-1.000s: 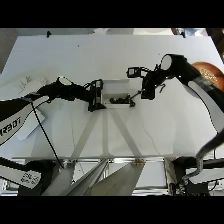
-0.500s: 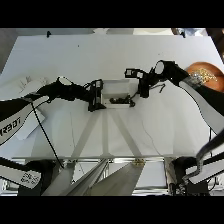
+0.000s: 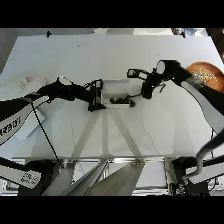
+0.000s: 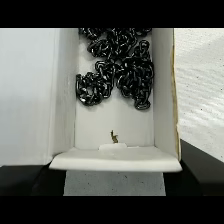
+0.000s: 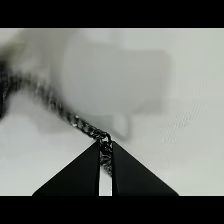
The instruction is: Fold the box and place the chain.
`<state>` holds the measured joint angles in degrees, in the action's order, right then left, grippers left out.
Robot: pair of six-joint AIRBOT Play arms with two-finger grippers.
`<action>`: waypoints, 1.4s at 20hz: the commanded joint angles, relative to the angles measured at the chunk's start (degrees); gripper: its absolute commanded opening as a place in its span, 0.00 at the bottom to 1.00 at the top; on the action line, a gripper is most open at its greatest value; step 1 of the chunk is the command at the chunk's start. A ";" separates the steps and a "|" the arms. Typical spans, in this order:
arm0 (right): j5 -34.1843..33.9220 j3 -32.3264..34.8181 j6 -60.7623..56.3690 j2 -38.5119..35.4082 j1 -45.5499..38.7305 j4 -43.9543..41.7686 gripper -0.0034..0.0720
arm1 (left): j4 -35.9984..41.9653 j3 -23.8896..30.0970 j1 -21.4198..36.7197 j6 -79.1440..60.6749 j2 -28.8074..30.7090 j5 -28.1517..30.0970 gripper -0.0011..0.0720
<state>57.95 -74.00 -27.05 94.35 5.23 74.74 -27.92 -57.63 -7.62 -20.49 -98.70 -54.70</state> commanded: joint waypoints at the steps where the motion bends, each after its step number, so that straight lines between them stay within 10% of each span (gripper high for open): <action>1: 1.49 0.00 -1.51 -7.61 0.07 -6.95 0.07 | 0.00 0.00 0.02 -0.02 0.00 0.02 0.31; 9: 5.75 -0.02 -8.33 -17.51 10.43 -11.02 0.06 | 0.00 0.00 0.02 -0.02 0.00 0.02 0.31; 24: -2.95 -0.02 -24.57 -2.27 18.38 -2.40 0.07 | 0.00 0.00 0.02 -0.02 0.00 0.02 0.31; 28: -1.90 -0.59 -19.56 -5.27 17.62 -7.67 0.37 | 0.00 0.00 0.02 -0.02 0.00 0.00 0.31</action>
<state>55.09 -74.26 -48.42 90.06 23.44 68.62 -27.90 -57.63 -7.62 -20.51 -98.70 -54.70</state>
